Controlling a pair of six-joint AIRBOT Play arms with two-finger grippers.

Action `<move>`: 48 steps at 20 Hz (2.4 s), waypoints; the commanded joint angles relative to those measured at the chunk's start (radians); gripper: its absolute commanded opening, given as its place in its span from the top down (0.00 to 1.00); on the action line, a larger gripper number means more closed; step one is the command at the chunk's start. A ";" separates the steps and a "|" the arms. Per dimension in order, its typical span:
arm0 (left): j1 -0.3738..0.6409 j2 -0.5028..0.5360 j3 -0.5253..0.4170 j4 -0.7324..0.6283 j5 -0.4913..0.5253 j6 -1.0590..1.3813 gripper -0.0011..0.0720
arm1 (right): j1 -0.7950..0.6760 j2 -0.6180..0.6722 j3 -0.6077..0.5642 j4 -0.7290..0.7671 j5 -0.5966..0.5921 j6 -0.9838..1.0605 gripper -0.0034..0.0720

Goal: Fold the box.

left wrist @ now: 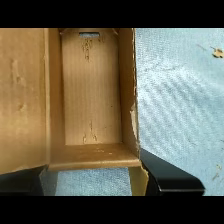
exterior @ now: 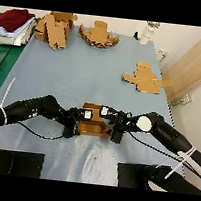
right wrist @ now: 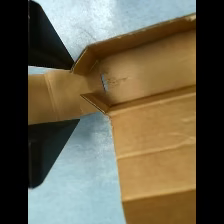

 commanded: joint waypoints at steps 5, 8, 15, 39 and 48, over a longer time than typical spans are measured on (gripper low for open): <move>0.000 -0.001 0.000 0.000 -0.008 0.000 0.35 | 0.006 -0.005 0.000 0.058 -0.037 -0.003 0.61; 0.000 -0.001 0.000 0.000 -0.010 0.000 0.35 | 0.006 -0.005 -0.001 0.065 -0.034 -0.002 0.69; 0.000 -0.001 0.000 0.000 -0.009 0.000 0.35 | 0.006 -0.020 -0.001 0.103 -0.033 -0.003 0.75; 0.000 -0.001 0.000 0.000 -0.010 0.000 0.35 | 0.068 -0.082 -0.001 0.175 -0.075 -0.064 0.37; 0.000 -0.001 0.000 0.000 -0.010 0.000 0.35 | 0.031 -0.063 -0.001 -0.171 0.001 0.354 0.95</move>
